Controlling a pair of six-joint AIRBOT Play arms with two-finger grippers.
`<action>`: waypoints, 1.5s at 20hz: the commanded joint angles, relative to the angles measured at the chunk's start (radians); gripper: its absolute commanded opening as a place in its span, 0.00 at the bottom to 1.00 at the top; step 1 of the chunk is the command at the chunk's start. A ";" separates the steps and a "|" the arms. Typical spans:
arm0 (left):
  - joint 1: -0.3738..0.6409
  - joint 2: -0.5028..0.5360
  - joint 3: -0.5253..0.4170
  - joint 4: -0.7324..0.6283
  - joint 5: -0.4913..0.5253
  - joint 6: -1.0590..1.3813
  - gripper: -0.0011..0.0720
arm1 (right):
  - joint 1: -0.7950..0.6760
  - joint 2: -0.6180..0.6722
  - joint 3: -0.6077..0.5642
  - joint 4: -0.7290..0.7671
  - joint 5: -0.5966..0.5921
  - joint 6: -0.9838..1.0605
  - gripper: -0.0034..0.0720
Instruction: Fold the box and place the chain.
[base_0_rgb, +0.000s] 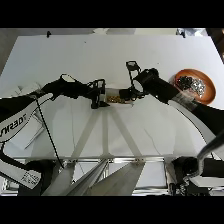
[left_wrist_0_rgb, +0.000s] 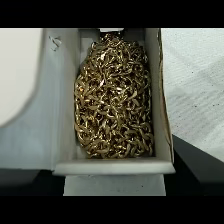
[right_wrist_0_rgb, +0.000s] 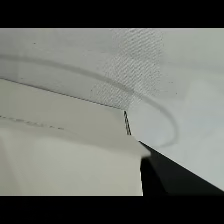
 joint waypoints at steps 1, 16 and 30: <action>0.000 0.000 0.001 0.000 0.002 -0.002 0.72 | 0.000 0.045 0.001 -0.023 0.043 0.000 0.64; 0.000 0.000 0.001 0.000 0.002 -0.002 0.72 | -0.011 0.082 -0.118 0.060 -0.122 0.105 0.65; 0.000 0.000 0.001 0.000 0.002 -0.002 0.72 | -0.011 -0.042 -0.136 0.035 -0.159 0.159 0.07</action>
